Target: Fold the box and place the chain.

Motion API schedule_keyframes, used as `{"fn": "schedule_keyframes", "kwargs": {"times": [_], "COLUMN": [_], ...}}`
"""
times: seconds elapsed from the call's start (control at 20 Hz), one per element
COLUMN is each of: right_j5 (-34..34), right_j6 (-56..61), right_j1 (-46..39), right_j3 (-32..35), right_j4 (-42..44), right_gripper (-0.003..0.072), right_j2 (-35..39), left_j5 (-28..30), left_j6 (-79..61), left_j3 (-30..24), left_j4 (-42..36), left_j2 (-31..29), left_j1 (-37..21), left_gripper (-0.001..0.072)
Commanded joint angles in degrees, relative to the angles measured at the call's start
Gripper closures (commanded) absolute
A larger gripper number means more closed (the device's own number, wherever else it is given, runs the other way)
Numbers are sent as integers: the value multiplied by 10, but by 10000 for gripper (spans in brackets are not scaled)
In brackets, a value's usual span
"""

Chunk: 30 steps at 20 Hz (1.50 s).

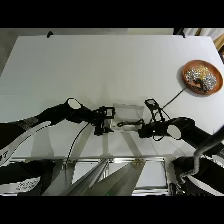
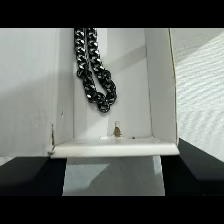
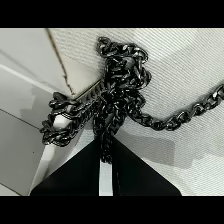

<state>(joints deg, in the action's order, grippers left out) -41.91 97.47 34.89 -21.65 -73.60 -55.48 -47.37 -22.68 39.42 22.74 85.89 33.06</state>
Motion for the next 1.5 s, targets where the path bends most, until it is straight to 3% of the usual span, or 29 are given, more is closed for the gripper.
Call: {"fn": "schedule_keyframes", "kwargs": {"times": [0.0,0.35,0.55,0.75,1.05,1.25,1.45], "right_j5": [-49,-167,-189,-148,12,17,-4], "right_j6": [0,28,31,26,-54,-82,-111], "right_j1": [1,1,1,1,1,1,2], "right_j3": [-23,-69,-97,-150,-178,-177,-177], "right_j4": [-14,-80,-82,-32,111,122,121], "right_gripper": [673,673,673,673,673,672,672], "right_j2": [20,135,208,245,245,235,159], "left_j5": [0,0,0,0,0,0,0], "left_j6": [0,0,0,0,0,0,0], "left_j3": [0,0,0,0,0,0,0], "left_j4": [0,0,0,0,0,0,0], "left_j2": [0,0,0,0,0,0,0], "left_j1": [0,0,0,0,0,0,0], "left_gripper": [679,679,679,679,679,679,679]}}
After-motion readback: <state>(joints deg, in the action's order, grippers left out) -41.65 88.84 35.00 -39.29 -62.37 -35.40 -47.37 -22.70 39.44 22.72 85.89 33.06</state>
